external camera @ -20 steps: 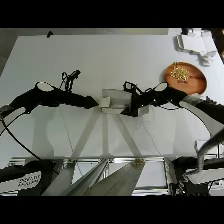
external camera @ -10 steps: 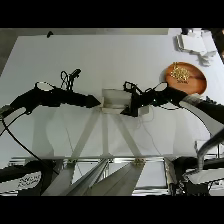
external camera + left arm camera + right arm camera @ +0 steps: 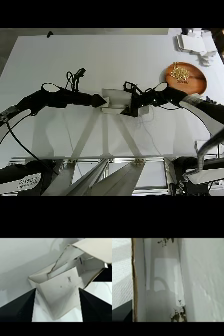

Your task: Fold the box and place the chain.

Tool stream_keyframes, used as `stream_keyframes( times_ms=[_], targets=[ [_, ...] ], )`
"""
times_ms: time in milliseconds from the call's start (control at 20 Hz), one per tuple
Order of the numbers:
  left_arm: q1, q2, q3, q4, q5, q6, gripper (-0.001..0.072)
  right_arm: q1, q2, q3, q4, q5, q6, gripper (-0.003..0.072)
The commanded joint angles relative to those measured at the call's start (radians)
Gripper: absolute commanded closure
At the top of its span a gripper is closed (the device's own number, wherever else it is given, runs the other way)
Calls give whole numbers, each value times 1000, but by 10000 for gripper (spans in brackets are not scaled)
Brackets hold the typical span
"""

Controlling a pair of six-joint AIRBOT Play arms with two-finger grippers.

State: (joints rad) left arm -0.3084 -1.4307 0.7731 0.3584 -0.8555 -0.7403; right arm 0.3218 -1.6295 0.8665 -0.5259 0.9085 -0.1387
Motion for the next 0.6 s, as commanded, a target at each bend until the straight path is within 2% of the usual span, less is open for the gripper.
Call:
stream_keyframes(
  times_ms=[0, 150, 400, 550],
  targets=[
    [-39, -1, 0, -29, 41, 0, 108, 1, 0, 0, 0, 0, 0, 114],
    [-71, -1, 0, -9, 116, 0, 108, 1, 0, 0, 0, 0, 0, 114],
    [-130, -1, 0, 129, 276, -31, 108, 1, 0, 0, 0, 0, 0, 114],
    [-160, -1, 0, 137, 320, -31, 109, 1, 0, 0, 0, 0, 0, 114]
  ],
)
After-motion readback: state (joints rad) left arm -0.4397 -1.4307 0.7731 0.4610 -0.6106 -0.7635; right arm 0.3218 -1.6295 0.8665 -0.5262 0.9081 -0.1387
